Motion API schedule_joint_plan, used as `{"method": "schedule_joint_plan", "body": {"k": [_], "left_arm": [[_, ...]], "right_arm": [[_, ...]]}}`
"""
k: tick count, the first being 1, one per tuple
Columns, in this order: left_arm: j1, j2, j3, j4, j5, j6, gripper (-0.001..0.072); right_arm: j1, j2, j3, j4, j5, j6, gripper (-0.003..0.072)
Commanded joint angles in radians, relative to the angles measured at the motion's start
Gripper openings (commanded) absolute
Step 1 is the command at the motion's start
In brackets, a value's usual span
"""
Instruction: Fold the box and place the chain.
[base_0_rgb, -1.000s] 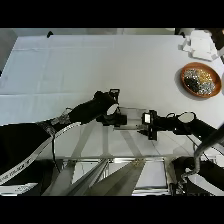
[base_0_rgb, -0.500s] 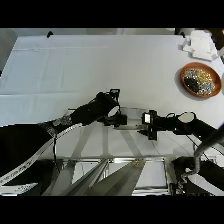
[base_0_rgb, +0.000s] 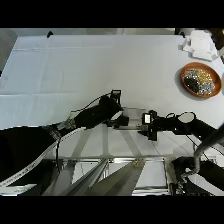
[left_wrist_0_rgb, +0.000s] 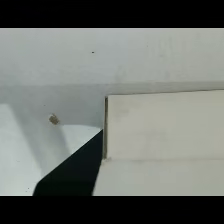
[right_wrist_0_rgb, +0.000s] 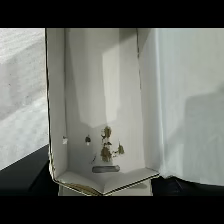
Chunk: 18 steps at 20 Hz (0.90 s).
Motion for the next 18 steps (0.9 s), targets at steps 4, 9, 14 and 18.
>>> {"method": "schedule_joint_plan", "body": {"k": [4,9,14,18], "left_arm": [[-0.008,-0.006,-0.001,-0.026,-0.002,-0.015,0.0153],[-0.008,-0.006,-0.001,-0.027,-0.003,-0.016,0.0007],[-0.008,-0.004,0.0,-0.033,-0.004,-0.016,0.0097],[-0.003,0.026,0.0,-0.032,-0.029,-0.004,0.0219]], "right_arm": [[0.0,0.001,0.0,0.001,0.002,0.004,0.0413],[0.0,0.001,0.0,0.001,0.002,0.004,0.0413],[0.0,0.001,0.0,0.001,0.002,0.004,0.0413],[0.0,0.001,0.0,0.001,0.002,0.004,0.0413]]}}
